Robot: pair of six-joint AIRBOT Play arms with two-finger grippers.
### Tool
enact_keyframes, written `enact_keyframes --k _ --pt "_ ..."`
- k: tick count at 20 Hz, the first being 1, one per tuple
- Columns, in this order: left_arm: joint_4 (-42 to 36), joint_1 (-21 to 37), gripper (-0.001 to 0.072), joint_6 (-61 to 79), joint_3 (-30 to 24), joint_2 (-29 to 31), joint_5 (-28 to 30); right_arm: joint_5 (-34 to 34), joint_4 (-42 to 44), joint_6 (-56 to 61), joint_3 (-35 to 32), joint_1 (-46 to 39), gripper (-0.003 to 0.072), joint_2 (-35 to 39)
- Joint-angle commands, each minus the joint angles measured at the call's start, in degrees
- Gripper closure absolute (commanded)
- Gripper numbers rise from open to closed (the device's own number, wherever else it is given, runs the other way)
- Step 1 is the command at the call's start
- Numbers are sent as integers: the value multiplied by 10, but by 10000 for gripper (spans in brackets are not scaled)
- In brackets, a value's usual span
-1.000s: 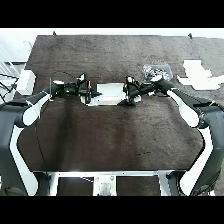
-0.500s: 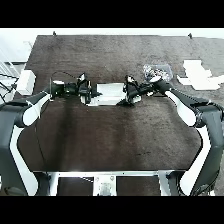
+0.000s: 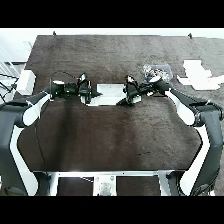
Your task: Fold the box and place the chain.
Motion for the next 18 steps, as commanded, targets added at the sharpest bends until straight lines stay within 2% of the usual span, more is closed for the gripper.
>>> enact_keyframes --k 1,8,9,10,16,18 --pt "0 0 692 0 1 0 -1 1 -1 1 1 -1 130 -1" --pt "0 0 692 0 1 0 -3 14 -21 0 14 -2 116 -1" --pt "0 0 692 0 1 0 -3 17 -28 1 16 -2 53 -1" --pt "0 0 692 0 1 0 -3 21 -31 1 18 -2 44 -1" --pt "0 0 692 0 1 0 -5 28 -31 1 18 -3 47 -3" --pt "0 0 692 0 1 0 -5 19 -31 1 18 -2 101 -5"
